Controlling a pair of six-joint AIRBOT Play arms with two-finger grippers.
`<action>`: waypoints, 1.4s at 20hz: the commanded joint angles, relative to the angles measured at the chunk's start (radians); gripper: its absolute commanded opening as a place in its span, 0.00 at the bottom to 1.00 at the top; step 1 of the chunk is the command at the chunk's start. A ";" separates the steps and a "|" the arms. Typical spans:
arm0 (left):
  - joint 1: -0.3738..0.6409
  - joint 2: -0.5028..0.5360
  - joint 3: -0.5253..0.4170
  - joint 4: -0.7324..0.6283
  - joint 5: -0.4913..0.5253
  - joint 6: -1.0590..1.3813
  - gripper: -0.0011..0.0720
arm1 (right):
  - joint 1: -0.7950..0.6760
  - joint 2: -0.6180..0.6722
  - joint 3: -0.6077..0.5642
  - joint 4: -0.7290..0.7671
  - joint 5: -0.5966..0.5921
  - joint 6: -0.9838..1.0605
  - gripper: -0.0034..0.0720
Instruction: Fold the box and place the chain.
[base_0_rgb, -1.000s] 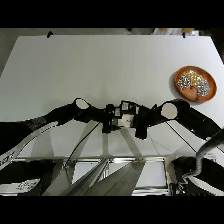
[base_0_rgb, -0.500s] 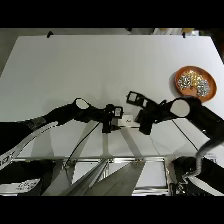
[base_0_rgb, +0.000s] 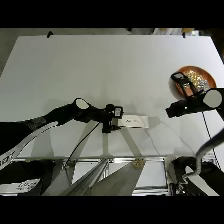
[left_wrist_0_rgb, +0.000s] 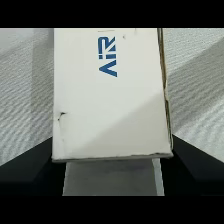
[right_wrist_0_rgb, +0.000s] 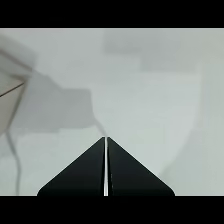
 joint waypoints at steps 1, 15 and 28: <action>0.001 0.001 0.000 0.000 0.000 0.000 0.22 | -0.069 0.003 0.000 -0.031 -0.036 0.092 0.06; 0.008 0.055 0.000 0.006 -0.022 -0.062 0.22 | -0.069 0.003 0.000 0.032 0.059 0.077 0.06; 0.569 0.630 0.000 0.604 -0.108 -1.168 0.22 | -0.069 0.004 0.001 0.037 0.101 0.077 0.06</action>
